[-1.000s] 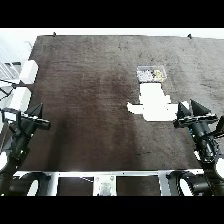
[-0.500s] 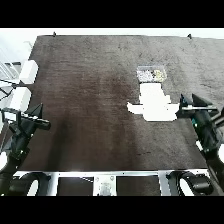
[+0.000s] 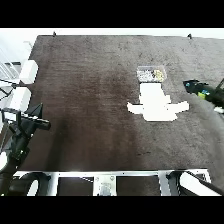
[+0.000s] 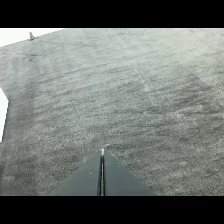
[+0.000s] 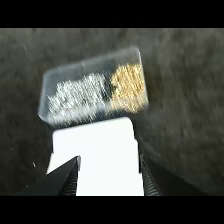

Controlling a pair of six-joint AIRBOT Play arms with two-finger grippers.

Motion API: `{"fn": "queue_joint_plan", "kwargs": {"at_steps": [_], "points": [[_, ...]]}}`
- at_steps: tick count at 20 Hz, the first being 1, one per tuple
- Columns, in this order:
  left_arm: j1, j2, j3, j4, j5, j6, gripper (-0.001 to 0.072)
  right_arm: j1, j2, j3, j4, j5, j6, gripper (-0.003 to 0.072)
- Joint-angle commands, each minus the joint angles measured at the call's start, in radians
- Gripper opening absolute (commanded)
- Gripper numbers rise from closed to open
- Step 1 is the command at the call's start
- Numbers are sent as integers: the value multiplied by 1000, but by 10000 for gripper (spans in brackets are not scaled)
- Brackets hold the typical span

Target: Fold the box and place the chain.

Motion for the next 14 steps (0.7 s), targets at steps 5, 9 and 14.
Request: {"fn": "queue_joint_plan", "kwargs": {"at_steps": [5, 9, 14], "points": [[0, 0, 0, 0, 0, 0, 22, -210, -435, 517, -505, 599, 311, 463], [0, 0, 0, 0, 0, 0, 23, -207, -576, 665, -563, 745, 311, 525], [0, 0, 0, 0, 0, 0, 23, -159, -684, 674, -543, 806, 261, 523]]}}
